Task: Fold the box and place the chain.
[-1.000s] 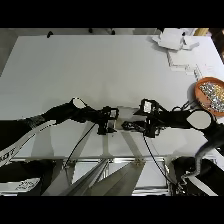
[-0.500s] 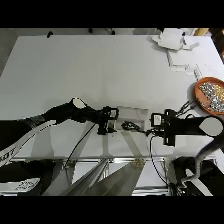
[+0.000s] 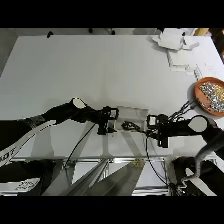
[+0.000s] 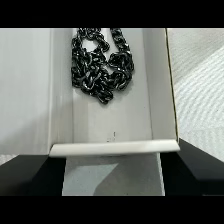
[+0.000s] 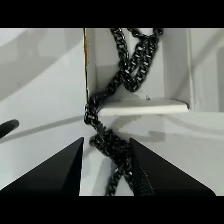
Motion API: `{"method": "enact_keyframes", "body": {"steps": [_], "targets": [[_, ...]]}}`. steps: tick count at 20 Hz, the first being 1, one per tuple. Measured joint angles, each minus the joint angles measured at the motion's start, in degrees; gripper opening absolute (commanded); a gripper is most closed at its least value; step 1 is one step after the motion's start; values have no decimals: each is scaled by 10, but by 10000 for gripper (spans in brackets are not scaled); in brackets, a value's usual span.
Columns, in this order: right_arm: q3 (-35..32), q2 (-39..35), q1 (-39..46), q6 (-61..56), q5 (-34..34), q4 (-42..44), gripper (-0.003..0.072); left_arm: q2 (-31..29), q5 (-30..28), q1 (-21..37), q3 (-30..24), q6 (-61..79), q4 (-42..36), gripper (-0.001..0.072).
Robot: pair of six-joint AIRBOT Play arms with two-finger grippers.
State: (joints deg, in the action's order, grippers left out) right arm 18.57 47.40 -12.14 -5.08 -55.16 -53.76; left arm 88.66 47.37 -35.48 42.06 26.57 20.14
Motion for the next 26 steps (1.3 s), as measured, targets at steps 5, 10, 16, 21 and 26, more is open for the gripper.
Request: {"method": "enact_keyframes", "body": {"steps": [5,10,16,21,26], "targets": [[-2,34,0,15,5,26,23,0,0,0,0,0,0,254],[16,30,0,-43,-12,3,23,0,0,0,0,0,0,254],[129,-31,0,-191,-135,-141,22,0,0,0,0,0,0,254],[240,-61,-9,-233,-192,-121,22,0,0,0,0,0,0,254],[288,-60,-100,-248,-136,-74,22,0,0,0,0,0,0,254]]}}
